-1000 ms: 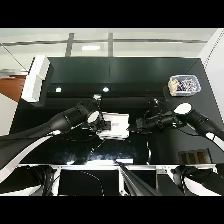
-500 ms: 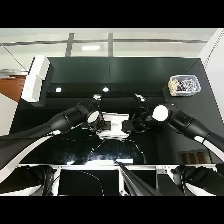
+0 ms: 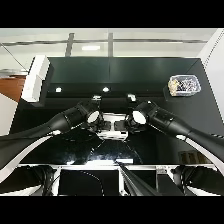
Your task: Fold the box and place the chain.
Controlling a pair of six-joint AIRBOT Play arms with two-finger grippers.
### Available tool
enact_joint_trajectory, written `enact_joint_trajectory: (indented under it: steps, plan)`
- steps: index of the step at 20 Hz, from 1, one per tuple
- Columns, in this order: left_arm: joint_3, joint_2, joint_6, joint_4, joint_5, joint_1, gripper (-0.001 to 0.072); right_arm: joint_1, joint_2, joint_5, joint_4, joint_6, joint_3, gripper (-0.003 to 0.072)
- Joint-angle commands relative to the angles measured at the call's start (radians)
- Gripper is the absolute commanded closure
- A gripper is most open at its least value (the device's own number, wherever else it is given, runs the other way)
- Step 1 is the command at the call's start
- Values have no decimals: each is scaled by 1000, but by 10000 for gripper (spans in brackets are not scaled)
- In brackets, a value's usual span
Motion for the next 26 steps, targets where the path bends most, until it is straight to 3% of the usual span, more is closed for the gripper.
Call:
enact_joint_trajectory:
  steps: [1,4,26]
  plan:
    - [0,0,0,7,0,1,682,16,-46,43,-29,94,29,414]
    - [0,0,0,7,1,1,682,16,-62,58,-35,109,34,449]
    - [0,0,0,7,1,1,682,16,-113,50,-55,215,39,451]
